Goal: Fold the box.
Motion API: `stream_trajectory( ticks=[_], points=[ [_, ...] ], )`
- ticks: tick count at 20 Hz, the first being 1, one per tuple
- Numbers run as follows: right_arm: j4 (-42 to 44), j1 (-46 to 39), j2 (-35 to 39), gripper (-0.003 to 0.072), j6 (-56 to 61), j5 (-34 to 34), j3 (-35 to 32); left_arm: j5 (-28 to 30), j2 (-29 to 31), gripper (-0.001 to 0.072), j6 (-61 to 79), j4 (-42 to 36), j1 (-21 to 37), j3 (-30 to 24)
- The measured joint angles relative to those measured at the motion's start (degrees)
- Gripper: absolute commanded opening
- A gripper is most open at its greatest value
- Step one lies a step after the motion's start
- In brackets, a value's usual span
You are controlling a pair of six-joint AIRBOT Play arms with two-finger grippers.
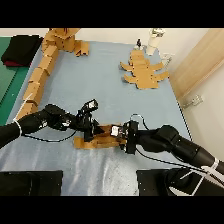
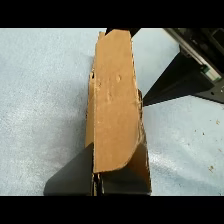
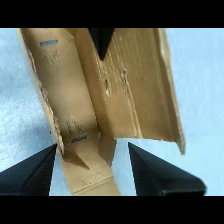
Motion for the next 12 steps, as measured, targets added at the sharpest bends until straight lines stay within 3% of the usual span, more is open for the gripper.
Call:
stream_trajectory(
  ticks=[6,12],
  points=[
    [21.73,-10.12,-5.33,0.0720,-26.53,-3.65,0.37,0.00,0.00,0.0013,0.00,0.02,0.00,0.00],
    [28.46,-12.79,-10.19,0.0717,-34.86,-6.27,1.22,-0.04,0.00,0.0012,0.02,0.04,0.00,0.00]
  ],
)
